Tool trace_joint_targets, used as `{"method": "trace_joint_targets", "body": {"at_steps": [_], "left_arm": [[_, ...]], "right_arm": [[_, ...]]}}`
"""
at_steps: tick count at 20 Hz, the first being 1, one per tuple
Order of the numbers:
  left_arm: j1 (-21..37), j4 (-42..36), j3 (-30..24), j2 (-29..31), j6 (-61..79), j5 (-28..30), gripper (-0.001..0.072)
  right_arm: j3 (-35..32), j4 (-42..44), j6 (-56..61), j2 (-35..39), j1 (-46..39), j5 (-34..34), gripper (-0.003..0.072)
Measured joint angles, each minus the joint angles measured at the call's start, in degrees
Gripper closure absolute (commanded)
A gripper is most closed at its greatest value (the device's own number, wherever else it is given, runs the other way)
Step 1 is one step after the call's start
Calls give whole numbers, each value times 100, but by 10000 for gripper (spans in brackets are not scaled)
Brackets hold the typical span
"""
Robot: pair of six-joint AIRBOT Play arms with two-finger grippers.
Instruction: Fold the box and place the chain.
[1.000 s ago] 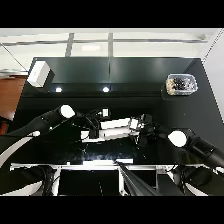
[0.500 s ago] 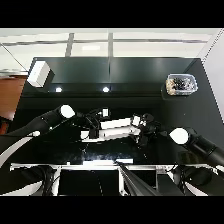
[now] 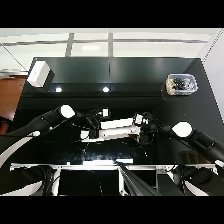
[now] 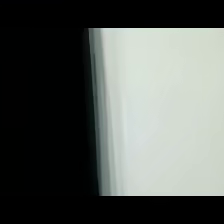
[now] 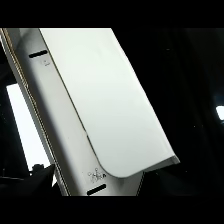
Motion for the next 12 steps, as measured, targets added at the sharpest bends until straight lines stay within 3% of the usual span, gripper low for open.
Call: {"method": "trace_joint_targets", "body": {"at_steps": [6,12], "left_arm": [[0,2,0,0,2,28,680],[0,7,0,0,17,28,679]], "right_arm": [[0,691,-938,-374,-48,240,-34],[0,623,-1180,-584,-59,660,-34]]}}
